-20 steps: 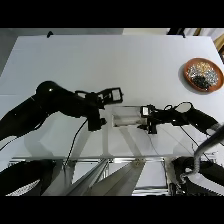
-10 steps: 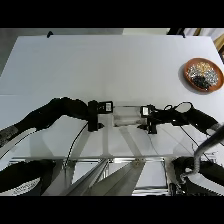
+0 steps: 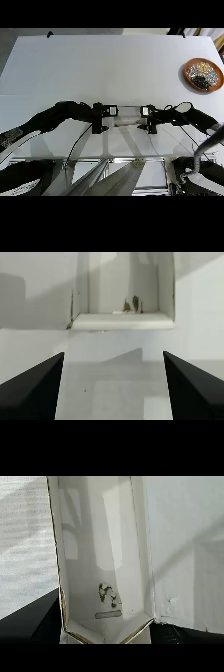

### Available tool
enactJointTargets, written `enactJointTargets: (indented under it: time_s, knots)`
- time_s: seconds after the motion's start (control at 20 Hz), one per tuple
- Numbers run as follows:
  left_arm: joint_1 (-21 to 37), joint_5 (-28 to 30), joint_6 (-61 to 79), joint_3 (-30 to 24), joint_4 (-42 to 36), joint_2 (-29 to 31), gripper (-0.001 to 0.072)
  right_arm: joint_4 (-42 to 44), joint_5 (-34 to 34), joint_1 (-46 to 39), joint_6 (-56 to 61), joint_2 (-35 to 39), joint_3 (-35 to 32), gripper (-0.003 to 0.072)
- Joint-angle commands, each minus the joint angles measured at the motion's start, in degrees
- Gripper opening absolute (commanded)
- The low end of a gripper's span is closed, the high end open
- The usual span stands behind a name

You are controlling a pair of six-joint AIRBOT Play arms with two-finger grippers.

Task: Fold the box and place the chain.

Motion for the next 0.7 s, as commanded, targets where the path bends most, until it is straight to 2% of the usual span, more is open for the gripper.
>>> enactJointTargets:
  time_s: [0.0,0.65]
  knots:
    - [-1.6,0.1,0.0,0.1,-1.8,0.2,0.0699,0.0,0.0,0.0,0.0,0.0,0.0,0.0398]
    - [-1.9,-1.0,0.0,0.1,-5.5,-1.0,0.0699,0.0,0.0,0.0,0.0,0.0,0.0,0.0398]
